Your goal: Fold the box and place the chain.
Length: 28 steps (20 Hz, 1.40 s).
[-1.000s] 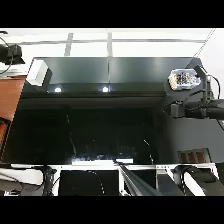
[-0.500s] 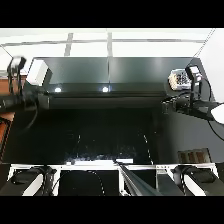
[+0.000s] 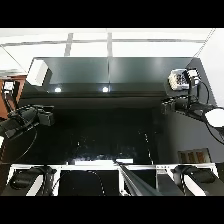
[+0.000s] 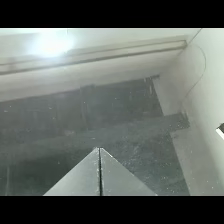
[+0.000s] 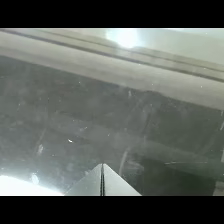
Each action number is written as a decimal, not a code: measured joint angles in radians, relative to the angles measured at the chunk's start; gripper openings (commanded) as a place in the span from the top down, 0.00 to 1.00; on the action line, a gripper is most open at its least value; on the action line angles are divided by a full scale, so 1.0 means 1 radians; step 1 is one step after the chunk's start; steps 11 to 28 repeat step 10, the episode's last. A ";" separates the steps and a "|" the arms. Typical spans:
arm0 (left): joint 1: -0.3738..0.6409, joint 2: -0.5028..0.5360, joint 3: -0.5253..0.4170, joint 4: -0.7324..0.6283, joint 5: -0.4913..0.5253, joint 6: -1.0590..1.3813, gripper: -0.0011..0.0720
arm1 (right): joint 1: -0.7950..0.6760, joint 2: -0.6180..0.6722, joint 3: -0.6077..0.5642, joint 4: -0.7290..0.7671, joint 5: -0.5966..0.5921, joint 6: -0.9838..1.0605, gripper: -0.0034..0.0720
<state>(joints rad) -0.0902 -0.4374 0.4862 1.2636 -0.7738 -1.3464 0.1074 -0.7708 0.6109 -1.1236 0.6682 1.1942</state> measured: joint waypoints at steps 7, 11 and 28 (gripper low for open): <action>-0.001 0.012 -0.009 0.000 0.009 0.000 0.94 | 0.000 0.000 -0.002 -0.003 -0.005 0.000 0.94; -0.001 0.013 -0.009 0.000 0.010 0.000 0.94 | 0.000 0.000 -0.002 -0.003 -0.005 0.000 0.94; -0.001 0.013 -0.009 0.000 0.010 0.000 0.94 | 0.000 0.000 -0.002 -0.003 -0.005 0.000 0.94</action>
